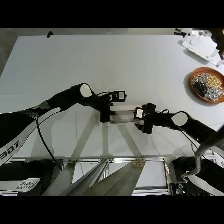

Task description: Fold the box and place the chain.

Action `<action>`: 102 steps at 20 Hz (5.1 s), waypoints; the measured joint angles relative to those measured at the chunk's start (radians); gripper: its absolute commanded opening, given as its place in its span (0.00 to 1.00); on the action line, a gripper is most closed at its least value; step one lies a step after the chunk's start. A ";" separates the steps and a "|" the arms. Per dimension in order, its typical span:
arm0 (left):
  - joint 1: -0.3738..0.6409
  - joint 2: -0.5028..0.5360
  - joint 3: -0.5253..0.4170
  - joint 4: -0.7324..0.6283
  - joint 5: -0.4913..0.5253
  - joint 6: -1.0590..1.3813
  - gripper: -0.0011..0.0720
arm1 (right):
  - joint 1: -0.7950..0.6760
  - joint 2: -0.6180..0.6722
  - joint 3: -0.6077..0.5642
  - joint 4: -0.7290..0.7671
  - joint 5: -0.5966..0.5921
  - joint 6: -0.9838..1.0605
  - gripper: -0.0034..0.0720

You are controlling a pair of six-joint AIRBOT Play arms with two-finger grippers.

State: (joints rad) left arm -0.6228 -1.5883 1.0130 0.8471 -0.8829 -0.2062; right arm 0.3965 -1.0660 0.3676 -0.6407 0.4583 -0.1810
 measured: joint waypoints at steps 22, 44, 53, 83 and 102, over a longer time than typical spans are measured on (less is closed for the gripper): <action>0.001 0.001 0.000 0.003 -0.024 0.000 0.04 | -0.001 -0.081 0.047 0.057 0.111 -0.080 0.85; -0.001 0.002 0.000 0.000 -0.029 -0.005 0.03 | 0.000 -0.082 0.065 0.076 0.248 -0.058 0.86; -0.002 0.002 0.000 0.000 -0.048 -0.033 0.03 | 0.001 -0.114 0.066 0.079 0.192 -0.057 0.61; -0.002 0.001 0.000 -0.003 -0.069 -0.075 0.28 | 0.001 -0.131 0.064 0.063 0.126 -0.063 0.38; 0.000 0.132 0.000 0.177 -0.109 -0.212 0.75 | 0.001 -0.133 0.066 0.061 0.126 -0.066 0.38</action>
State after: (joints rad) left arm -0.6224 -1.4567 1.0126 1.0241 -0.9924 -0.4187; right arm 0.3973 -1.1988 0.4332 -0.5800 0.5838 -0.2466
